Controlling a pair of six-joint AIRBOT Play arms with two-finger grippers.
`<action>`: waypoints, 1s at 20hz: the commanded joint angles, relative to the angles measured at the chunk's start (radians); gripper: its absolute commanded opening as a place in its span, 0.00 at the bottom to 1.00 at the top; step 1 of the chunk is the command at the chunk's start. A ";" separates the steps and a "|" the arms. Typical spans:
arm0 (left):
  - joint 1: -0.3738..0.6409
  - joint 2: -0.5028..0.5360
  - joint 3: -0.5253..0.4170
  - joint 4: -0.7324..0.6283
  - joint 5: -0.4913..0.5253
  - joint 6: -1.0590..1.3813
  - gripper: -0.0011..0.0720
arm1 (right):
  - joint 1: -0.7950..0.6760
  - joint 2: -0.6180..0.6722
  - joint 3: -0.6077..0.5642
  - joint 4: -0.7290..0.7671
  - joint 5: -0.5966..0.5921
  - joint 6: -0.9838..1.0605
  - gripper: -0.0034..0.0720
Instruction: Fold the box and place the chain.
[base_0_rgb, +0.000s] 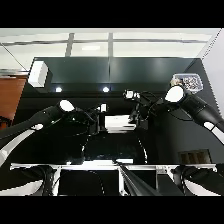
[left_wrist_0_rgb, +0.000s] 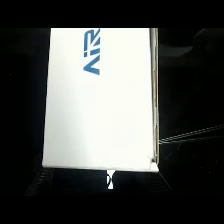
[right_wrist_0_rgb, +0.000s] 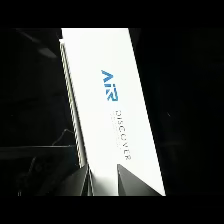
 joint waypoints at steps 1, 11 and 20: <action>-0.001 0.000 0.000 0.000 0.000 0.000 0.52 | 0.001 -0.001 0.000 0.002 0.001 0.000 0.32; -0.001 0.000 0.000 0.000 0.000 0.000 0.52 | 0.001 -0.002 -0.024 0.002 -0.024 0.000 0.32; -0.001 0.000 0.000 0.000 0.000 0.000 0.52 | -0.005 0.023 -0.057 0.061 -0.033 0.008 0.32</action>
